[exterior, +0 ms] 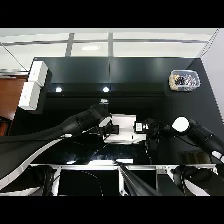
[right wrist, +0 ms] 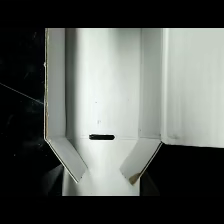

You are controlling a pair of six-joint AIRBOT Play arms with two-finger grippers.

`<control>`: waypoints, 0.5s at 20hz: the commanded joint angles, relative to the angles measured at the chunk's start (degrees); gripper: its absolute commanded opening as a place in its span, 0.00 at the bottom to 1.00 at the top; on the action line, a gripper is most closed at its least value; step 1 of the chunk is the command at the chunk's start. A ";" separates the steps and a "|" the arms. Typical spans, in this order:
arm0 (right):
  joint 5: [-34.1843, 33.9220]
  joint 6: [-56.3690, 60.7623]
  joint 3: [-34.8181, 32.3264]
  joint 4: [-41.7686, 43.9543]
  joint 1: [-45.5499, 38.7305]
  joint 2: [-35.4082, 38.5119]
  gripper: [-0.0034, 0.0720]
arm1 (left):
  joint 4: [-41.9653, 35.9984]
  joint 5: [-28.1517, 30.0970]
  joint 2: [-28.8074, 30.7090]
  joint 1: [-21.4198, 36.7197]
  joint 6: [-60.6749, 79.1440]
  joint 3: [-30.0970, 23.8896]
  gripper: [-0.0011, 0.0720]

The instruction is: Fold the box and place the chain.

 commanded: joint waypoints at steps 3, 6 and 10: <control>0.24 -1.14 0.04 2.40 0.59 0.26 0.43 | 0.04 0.11 0.04 0.02 -0.02 0.04 0.05; 0.59 -1.09 0.04 5.40 0.59 0.15 0.27 | 0.02 0.04 0.04 0.02 -0.02 0.04 0.05; 0.11 -1.11 0.02 12.59 0.59 -0.81 0.27 | -0.02 0.04 0.04 0.02 -0.02 0.04 0.05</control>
